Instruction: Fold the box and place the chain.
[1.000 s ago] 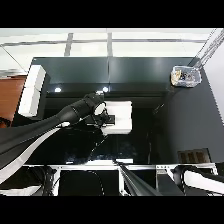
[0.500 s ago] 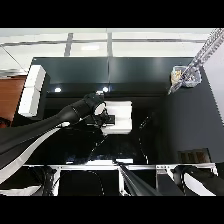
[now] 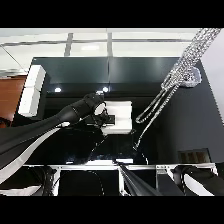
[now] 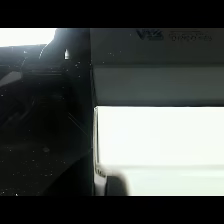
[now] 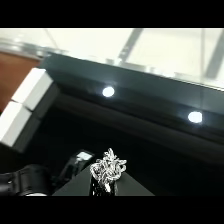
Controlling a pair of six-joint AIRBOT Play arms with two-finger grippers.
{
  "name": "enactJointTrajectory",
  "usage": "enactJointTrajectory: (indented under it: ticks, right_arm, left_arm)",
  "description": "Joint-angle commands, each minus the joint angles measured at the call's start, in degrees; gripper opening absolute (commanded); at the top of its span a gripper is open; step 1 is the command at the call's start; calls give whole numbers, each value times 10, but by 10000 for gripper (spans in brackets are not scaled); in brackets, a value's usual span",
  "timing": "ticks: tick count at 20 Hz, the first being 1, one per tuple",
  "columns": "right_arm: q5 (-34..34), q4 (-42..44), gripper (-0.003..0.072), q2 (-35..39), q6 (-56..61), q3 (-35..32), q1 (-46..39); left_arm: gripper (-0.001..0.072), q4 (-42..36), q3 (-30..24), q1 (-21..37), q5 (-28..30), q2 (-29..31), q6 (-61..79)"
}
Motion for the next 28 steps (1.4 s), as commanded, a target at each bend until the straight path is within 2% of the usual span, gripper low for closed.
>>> enactJointTrajectory:
  ticks: [1, 7, 13, 21, 28]
  right_arm:
    - [7, 67, 11, 1, -1, 0, 2]
    - [5, 83, 11, -5, -5, -10, 2]
    - [1, 132, 11, -7, -17, -68, 3]
    - [-62, 141, 12, -32, -29, -82, 100]
    - [-113, 176, 11, -35, -38, -81, 110]
  left_arm:
    - [29, 0, 1, 0, -1, 0, 0]
    - [29, 0, 1, 0, -1, 0, 0]
    - [30, 0, 1, 0, -1, 0, 0]
    - [30, 0, 1, 0, -1, 0, 0]
    - [29, 0, 1, 0, -1, 0, 0]
